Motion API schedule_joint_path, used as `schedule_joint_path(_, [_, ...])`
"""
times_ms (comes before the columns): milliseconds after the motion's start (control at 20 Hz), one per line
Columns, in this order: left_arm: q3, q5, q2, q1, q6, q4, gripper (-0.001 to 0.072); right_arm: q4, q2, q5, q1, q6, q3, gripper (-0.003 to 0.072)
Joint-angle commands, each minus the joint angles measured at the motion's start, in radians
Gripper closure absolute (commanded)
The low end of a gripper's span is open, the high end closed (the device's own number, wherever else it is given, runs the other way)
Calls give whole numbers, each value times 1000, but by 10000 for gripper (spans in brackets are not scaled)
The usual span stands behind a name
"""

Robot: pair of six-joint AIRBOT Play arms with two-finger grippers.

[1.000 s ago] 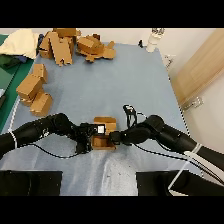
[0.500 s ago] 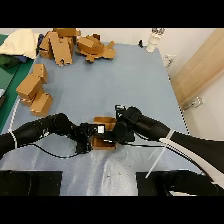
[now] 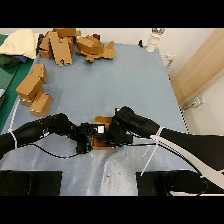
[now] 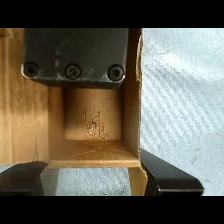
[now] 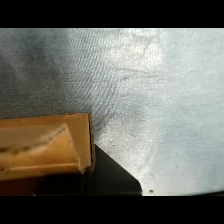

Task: Fold the box.

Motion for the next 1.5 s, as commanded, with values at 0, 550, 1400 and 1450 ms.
schedule_joint_path(0, [1,-2,0,0,-2,0,408,5,-15,26,10,7,9,544])
schedule_joint_path(550, [1,-2,0,0,-2,0,408,-73,42,-247,9,1,180,286])
schedule_joint_path(1400, [1,-3,0,0,-2,0,408,-219,144,-245,25,75,193,499])
schedule_joint_path(1450, [1,-3,0,0,-2,0,408,-252,146,-272,18,76,193,557])
